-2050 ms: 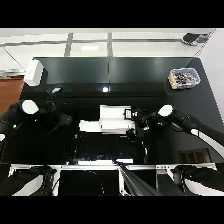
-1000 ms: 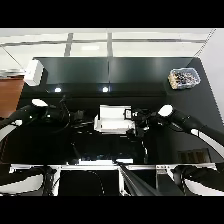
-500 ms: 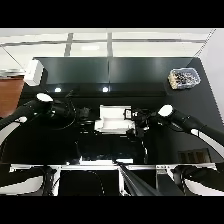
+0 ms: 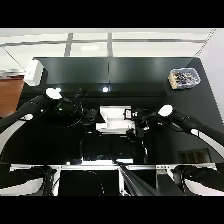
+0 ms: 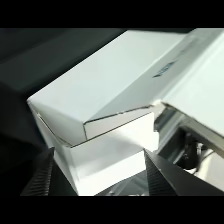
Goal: Fold the box and place the chain.
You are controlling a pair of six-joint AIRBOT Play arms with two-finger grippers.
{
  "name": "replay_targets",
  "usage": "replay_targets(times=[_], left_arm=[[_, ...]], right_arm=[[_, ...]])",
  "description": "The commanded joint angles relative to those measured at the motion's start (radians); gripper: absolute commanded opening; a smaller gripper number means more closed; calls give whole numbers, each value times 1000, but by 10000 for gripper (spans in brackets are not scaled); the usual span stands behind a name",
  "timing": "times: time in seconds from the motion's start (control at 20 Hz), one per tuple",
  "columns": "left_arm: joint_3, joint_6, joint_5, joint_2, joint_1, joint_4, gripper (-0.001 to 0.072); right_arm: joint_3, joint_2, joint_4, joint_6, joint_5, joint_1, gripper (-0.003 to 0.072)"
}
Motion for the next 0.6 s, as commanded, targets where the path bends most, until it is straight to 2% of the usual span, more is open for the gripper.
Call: replay_targets(times=[0.0, 0.25, 0.4, 0.55], left_arm=[[46, -150, 29, 0, -56, 119, 619], [53, -269, 161, -1, -134, 136, 619], [54, -304, 189, -1, -169, 164, 620], [62, -393, 195, 0, -191, 257, 619]], right_arm=[[0, 0, 0, 2, -2, 1, 457], [0, 0, 1, 7, -8, 1, 458], [0, 0, 1, 7, -8, 1, 457], [0, 0, 1, 7, -8, 1, 457]])
